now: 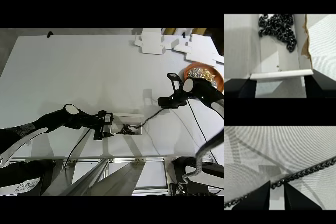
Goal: Fold the box and place the chain.
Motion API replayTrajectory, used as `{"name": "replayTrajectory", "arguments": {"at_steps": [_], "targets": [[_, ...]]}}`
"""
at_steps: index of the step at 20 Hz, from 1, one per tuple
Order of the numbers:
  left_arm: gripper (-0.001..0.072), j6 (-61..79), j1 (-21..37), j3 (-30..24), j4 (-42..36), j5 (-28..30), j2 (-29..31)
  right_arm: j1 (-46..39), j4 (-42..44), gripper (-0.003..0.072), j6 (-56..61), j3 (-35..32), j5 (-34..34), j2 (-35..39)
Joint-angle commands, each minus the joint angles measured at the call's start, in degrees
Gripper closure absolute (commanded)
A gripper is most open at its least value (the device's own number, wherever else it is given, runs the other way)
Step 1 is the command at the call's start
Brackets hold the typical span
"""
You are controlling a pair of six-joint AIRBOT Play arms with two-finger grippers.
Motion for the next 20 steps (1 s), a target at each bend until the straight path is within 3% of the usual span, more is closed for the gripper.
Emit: {"name": "replayTrajectory", "arguments": {"at_steps": [1,11,16,20], "targets": [[0.0501,0.02,0.00,0.02,0.00,0.02,0.00,0.00,0.00,0.0517,-0.68,-0.02,1.42,0.46],[0.0501,0.00,0.00,0.02,0.00,0.00,0.00,0.11,0.07,0.0515,-3.43,-0.07,1.20,3.17],[0.0501,0.02,0.00,0.02,0.00,0.00,0.00,0.11,0.00,0.0452,-3.43,-1.01,1.07,3.13],[0.0501,0.02,0.00,0.02,0.00,0.00,0.00,0.11,-0.02,0.0453,-1.64,-1.18,1.16,3.13]]}}
